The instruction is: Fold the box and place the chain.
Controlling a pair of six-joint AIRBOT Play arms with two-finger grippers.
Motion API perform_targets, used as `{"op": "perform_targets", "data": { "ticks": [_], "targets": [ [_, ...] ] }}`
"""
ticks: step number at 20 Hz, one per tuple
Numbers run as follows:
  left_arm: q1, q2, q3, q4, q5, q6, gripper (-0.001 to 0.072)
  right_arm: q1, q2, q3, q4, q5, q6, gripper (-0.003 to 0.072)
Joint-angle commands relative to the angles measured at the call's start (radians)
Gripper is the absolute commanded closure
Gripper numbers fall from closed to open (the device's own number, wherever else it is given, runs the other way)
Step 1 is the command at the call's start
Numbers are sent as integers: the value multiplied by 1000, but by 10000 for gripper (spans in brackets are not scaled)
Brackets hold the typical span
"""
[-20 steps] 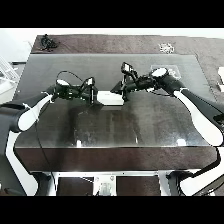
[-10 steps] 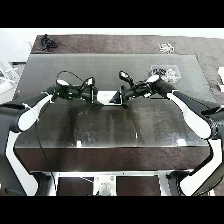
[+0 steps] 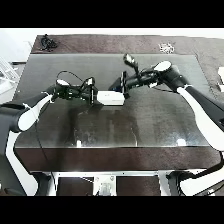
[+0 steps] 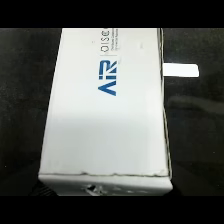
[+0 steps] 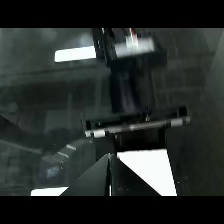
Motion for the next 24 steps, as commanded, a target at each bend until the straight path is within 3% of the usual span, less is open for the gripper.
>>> {"op": "perform_targets", "data": {
  "ticks": [1,6,11,17,20,24],
  "targets": [
    [1,1,0,0,0,0,169,0,47,-2,7,-1,60,683],
    [1,1,0,0,0,0,169,0,-52,-122,8,-183,3,684],
    [1,1,0,0,0,0,169,4,-158,-122,-23,-193,-39,684],
    [1,1,0,0,0,0,169,37,-161,-106,-172,-188,24,684],
    [1,1,0,0,0,0,169,25,-84,-74,-79,-134,41,684],
    [1,1,0,0,0,0,169,0,171,-53,-6,-134,89,684]
  ]
}}
